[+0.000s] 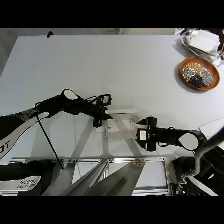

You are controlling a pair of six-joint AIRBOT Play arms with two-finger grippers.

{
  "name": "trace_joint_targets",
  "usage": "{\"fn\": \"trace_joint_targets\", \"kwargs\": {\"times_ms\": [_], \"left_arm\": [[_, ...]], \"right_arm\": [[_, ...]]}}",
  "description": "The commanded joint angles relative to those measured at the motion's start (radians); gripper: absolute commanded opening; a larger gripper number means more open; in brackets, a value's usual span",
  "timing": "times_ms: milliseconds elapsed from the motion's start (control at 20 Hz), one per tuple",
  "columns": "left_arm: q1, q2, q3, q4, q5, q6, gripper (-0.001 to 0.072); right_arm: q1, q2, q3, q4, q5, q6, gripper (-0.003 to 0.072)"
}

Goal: Fold the box and place the chain.

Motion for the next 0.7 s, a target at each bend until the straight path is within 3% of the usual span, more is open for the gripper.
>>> {"fn": "trace_joint_targets", "kwargs": {"times_ms": [0,250,650], "left_arm": [[0.000,0.000,0.000,0.000,0.000,0.000,0.0012],[0.000,0.000,0.000,0.000,0.000,0.000,0.0012],[0.000,0.000,0.000,0.000,0.000,0.000,0.0012]], "right_arm": [[0.015,0.006,-0.013,-0.013,0.003,0.008,0.0716],[-0.033,-0.008,-0.013,0.039,-0.055,0.003,0.0714],[-0.088,-0.028,0.020,0.036,-0.046,-0.002,0.0707]]}}
